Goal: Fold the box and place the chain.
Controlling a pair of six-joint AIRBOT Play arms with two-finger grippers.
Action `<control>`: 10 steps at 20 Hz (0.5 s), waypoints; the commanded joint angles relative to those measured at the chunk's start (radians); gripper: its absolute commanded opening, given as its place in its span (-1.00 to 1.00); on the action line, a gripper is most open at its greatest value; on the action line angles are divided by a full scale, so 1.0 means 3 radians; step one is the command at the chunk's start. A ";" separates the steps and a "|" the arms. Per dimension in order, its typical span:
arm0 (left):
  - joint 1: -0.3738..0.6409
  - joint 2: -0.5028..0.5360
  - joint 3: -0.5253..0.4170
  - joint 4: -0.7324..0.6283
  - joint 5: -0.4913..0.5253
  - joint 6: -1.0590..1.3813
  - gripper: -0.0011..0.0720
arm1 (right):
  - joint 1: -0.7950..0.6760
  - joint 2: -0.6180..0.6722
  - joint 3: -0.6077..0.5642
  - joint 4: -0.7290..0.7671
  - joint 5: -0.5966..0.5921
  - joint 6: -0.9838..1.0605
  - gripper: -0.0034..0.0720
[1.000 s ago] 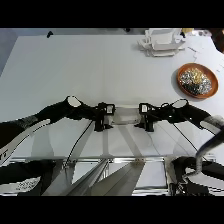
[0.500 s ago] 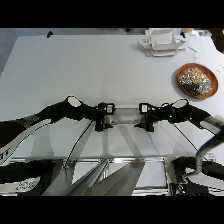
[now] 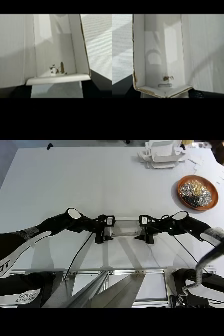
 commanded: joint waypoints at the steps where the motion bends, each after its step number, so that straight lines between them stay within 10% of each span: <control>1: -0.0001 -0.0001 -0.0003 0.0001 0.0001 0.0000 -0.23 | 0.0003 0.0001 -0.0001 0.0001 0.0000 0.0000 0.17; 8: -0.0001 -0.0001 -0.0003 0.0001 0.0001 0.0000 -0.23 | 0.0003 0.0001 -0.0001 -0.0004 0.0067 0.0020 0.14; 10: -0.0001 -0.0001 -0.0003 0.0001 0.0001 0.0000 -0.23 | 0.0001 0.0001 -0.0001 -0.0001 0.0041 0.0025 0.75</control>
